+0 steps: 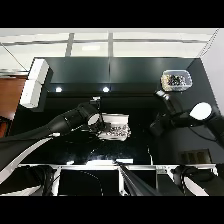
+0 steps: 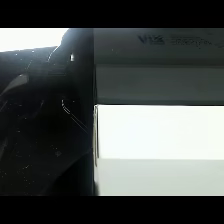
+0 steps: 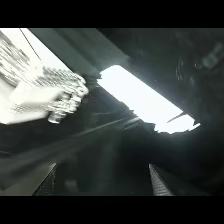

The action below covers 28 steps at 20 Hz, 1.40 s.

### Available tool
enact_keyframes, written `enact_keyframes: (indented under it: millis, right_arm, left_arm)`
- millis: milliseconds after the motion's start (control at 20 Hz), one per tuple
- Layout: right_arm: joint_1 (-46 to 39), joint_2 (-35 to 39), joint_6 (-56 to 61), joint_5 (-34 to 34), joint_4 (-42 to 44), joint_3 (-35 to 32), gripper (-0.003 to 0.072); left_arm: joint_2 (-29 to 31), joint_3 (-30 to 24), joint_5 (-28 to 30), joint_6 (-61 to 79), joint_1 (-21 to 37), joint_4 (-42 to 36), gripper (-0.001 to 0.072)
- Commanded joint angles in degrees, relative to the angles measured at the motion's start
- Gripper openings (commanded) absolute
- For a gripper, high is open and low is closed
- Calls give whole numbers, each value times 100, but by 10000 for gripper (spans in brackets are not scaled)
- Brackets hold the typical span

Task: Fold the box and place the chain.

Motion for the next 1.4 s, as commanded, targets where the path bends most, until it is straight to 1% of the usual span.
enact_keyframes:
  millis: [0,100,150,200,250,300,450,550,700,1050,1200,1350]
  right_arm:
    - [581,-4,-2175,-1207,-199,-619,720]
    - [1049,-74,-3473,-1565,-111,-671,720]
    - [1176,-144,-3797,-1853,210,-671,720]
    - [1211,-273,-3947,-2109,734,-671,720]
    - [1209,-428,-4334,-2184,1292,-671,720]
    - [1209,-586,-4883,-2173,1655,-669,720]
    - [1209,-905,-5880,-1878,2500,-671,720]
    - [1209,-1023,-5978,-1864,2544,-669,720]
    - [1209,-1156,-5976,-2107,2546,-669,720]
    - [1211,-1255,-5952,-2094,2527,-664,720]
    - [1298,-1268,-5853,-2090,2389,-660,720]
    - [1550,-1296,-5569,-2369,2085,-658,720]
  left_arm:
    - [0,0,-4,2,4,0,31]
    - [0,0,-4,2,4,0,31]
    - [0,0,-7,2,4,0,30]
    - [0,0,-7,2,4,0,30]
    - [0,0,-7,2,4,-2,31]
    - [0,0,-7,2,4,0,31]
    - [0,0,-7,2,4,0,31]
    - [0,0,-2,2,4,0,31]
    - [0,0,9,2,4,0,31]
    - [0,0,9,2,4,0,31]
    - [0,0,9,2,4,-2,31]
    - [0,0,9,2,4,-2,31]
